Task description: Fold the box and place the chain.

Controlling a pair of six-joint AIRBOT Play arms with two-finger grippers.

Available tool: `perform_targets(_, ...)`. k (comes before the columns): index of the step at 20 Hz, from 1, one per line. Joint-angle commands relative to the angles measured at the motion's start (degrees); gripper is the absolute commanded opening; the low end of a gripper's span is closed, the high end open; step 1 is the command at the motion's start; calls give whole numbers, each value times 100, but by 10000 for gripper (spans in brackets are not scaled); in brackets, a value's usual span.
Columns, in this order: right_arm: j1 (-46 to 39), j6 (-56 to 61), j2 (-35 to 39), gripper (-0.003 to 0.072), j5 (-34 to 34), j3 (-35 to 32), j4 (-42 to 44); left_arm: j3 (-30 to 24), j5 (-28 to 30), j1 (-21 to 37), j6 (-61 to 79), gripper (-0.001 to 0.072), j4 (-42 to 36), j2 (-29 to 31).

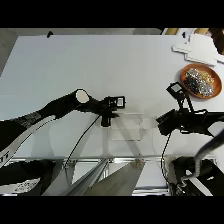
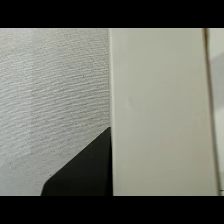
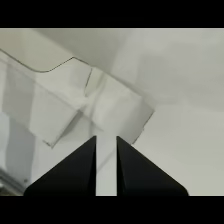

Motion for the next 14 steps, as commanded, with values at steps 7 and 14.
perform_targets(7, 4, -2520, -7, 19, 382, -229, 1318, -4, 2, -2, -2, 10, 0, -4)
perform_targets(14, 282, -6201, -455, 20, -472, -1281, 1530, -4, 2, -2, -2, 10, 0, -4)
